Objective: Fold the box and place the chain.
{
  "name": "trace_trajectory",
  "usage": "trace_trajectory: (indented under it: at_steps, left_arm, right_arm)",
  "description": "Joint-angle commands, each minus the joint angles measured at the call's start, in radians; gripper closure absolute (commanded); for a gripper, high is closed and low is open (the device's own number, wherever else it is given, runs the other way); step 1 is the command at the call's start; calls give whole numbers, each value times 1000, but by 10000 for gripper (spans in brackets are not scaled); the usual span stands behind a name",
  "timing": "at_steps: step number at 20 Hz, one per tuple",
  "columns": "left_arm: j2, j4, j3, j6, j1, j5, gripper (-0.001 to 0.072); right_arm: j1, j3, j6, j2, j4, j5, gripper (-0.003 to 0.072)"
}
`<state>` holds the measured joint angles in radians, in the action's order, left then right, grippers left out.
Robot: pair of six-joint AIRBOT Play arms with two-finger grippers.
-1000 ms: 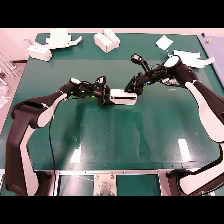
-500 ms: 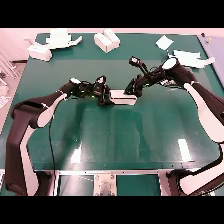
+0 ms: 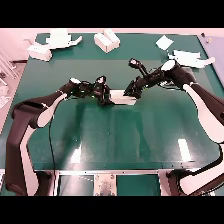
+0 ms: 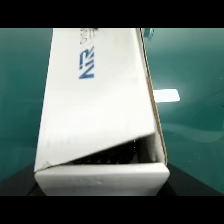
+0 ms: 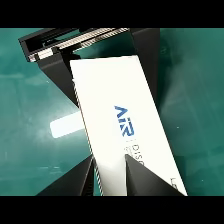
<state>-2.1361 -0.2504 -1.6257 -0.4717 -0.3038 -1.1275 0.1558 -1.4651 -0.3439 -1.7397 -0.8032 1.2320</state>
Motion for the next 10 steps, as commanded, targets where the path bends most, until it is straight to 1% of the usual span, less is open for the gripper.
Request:
trace_trajectory:
  at_steps: [1, 6, 9, 10]
  left_arm:
    - [1, 0, -1, 0, -1, 1, 312]
    - [1, 0, -1, 0, -1, 1, 312]
    - [1, 0, -1, 0, -1, 1, 312]
    - [1, 0, -1, 0, -1, 1, 312]
  right_arm:
    - [1, 35, 13, -1, -2, -17, 477]
    - [0, 76, 35, -2, 5, -31, 476]
    - [-4, 88, 95, -1, 64, -32, 479]
    - [-7, 86, 110, 0, 95, -32, 510]
